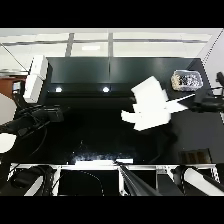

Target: Fold the box and place the chain.

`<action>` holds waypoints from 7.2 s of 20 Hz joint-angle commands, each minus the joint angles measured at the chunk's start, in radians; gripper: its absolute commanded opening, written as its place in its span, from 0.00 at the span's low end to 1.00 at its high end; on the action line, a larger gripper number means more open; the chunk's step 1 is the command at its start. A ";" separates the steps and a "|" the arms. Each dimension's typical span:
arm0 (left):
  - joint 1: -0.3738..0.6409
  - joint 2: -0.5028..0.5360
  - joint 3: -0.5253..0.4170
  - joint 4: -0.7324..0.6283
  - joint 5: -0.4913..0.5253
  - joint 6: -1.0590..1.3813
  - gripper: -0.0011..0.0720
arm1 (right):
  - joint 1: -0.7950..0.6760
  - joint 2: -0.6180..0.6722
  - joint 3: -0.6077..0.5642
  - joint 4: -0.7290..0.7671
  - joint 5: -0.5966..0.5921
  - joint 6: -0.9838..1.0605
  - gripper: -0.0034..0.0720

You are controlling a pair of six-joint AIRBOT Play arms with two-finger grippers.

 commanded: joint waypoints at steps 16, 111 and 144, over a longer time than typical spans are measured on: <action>-0.190 -0.327 0.006 -0.228 0.050 0.022 0.98 | 0.735 0.349 -0.478 0.036 -0.737 0.079 0.11; -0.408 -0.733 0.165 -0.555 -0.016 1.675 0.05 | 1.061 0.326 -0.475 -0.322 -0.557 -0.755 0.98; -0.408 -0.733 0.165 -0.555 -0.016 1.675 0.05 | 1.103 0.287 -0.354 -0.461 -0.737 -0.486 0.98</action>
